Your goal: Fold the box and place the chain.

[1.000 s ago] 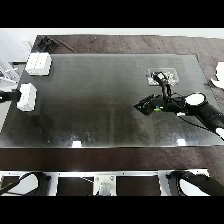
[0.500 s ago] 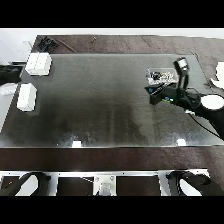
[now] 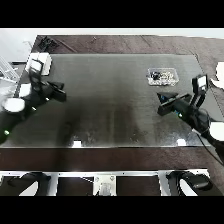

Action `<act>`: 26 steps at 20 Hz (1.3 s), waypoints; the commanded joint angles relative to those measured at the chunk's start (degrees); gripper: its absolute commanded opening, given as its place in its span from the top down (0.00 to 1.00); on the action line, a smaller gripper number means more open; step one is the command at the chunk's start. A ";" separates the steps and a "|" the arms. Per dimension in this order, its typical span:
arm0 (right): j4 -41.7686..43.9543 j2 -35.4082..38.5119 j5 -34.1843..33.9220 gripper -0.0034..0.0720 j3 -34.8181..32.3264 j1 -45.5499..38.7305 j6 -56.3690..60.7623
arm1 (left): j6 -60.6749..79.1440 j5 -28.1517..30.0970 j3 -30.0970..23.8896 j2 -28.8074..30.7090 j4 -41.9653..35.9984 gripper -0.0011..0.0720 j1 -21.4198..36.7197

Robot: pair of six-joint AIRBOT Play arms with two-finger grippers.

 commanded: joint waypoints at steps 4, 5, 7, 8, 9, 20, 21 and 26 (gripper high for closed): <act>0.04 7.21 -8.02 0.95 -13.25 0.02 0.42 | -1.03 15.17 -11.67 0.02 -0.81 0.97 -12.20; 0.07 7.82 -8.44 0.95 -14.21 0.02 0.42 | -2.08 16.46 -12.66 0.02 -0.81 0.97 -13.33; 0.07 8.33 -9.05 0.95 -15.23 0.02 0.42 | -4.70 18.21 -14.19 0.02 -0.79 0.96 -15.06; 0.07 8.35 -9.07 0.94 -15.50 0.02 0.42 | -4.92 18.40 -14.75 0.02 -0.79 0.96 -15.63; 0.04 8.31 -9.07 0.94 -15.56 0.00 0.42 | -4.87 17.53 -14.88 -0.02 -0.79 0.96 -15.63; 0.04 8.31 -8.98 0.94 -15.58 0.02 0.39 | -4.72 17.57 -14.86 -0.02 -0.79 0.96 -15.63; 0.04 8.31 -9.01 0.94 -15.58 0.02 0.39 | -4.72 17.59 -14.86 -0.02 -0.79 0.96 -15.63; 0.04 8.31 -8.98 0.94 -15.58 0.02 0.39 | -4.72 17.57 -14.86 -0.02 -0.79 0.96 -15.63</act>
